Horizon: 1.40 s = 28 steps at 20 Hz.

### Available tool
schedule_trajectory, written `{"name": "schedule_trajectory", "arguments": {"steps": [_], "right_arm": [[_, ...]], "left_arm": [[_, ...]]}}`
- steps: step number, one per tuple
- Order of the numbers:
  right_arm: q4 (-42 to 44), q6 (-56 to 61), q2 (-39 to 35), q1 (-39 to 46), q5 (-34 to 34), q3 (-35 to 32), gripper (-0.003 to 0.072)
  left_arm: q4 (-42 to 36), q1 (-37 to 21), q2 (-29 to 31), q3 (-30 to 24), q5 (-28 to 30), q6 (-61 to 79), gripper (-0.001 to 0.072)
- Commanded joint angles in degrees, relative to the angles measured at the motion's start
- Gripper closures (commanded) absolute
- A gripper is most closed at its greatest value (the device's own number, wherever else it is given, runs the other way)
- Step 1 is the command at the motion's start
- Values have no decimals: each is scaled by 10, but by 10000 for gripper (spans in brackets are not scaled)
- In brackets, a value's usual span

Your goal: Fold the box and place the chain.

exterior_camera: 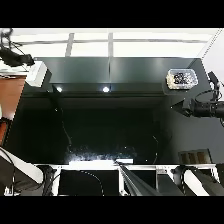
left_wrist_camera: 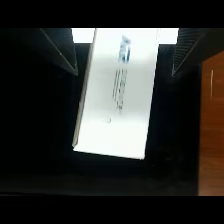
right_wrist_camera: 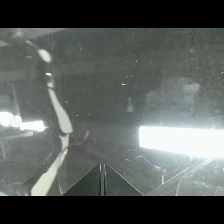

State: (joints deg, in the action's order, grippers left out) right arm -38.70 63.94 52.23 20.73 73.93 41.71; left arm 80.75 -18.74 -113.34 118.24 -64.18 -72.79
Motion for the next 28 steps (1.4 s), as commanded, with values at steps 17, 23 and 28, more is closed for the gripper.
{"name": "schedule_trajectory", "arguments": {"steps": [17, 23, 28], "right_arm": [[-170, -2, -233, -23, -178, -139, 645], [-265, 30, -160, -76, -192, -139, 645], [-261, 29, -66, -76, -211, -117, 645]], "left_arm": [[-110, 307, 761, -841, 148, -78, 680], [-112, 308, 768, -858, 188, -78, 680], [-111, 308, 768, -858, 216, -78, 680]]}}
